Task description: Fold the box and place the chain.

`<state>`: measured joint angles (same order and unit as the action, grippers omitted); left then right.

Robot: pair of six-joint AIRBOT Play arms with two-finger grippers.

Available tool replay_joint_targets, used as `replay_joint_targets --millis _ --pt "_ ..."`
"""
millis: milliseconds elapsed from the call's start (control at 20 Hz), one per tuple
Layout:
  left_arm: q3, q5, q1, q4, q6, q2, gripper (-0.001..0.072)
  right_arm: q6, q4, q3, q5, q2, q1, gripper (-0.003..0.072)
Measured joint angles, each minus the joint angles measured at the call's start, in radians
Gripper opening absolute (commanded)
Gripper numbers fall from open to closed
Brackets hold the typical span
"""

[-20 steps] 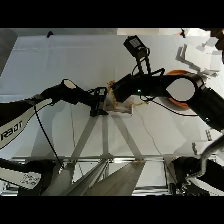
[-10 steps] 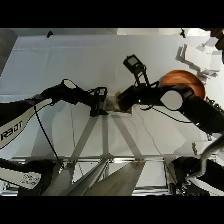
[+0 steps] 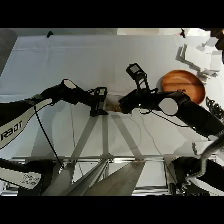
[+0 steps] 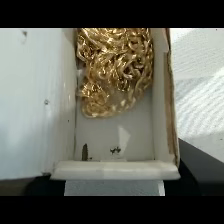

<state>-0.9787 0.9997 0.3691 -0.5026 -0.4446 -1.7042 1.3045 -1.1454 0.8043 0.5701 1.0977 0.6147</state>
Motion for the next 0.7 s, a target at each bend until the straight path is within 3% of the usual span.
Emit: replay_joint_targets --millis 300,500,700 --pt "0.000 0.000 0.000 0.000 0.000 0.000 0.0433 -0.139 -0.056 -0.002 0.090 -0.102 -0.016 0.0307" --pt "0.000 0.000 0.000 0.000 0.000 0.000 0.0433 -0.332 -0.082 -0.003 0.209 -0.185 -0.129 0.0308" --pt "0.000 0.000 0.000 0.000 0.000 0.000 0.0433 -0.592 -0.049 -0.042 0.282 -0.190 -0.293 0.0414"
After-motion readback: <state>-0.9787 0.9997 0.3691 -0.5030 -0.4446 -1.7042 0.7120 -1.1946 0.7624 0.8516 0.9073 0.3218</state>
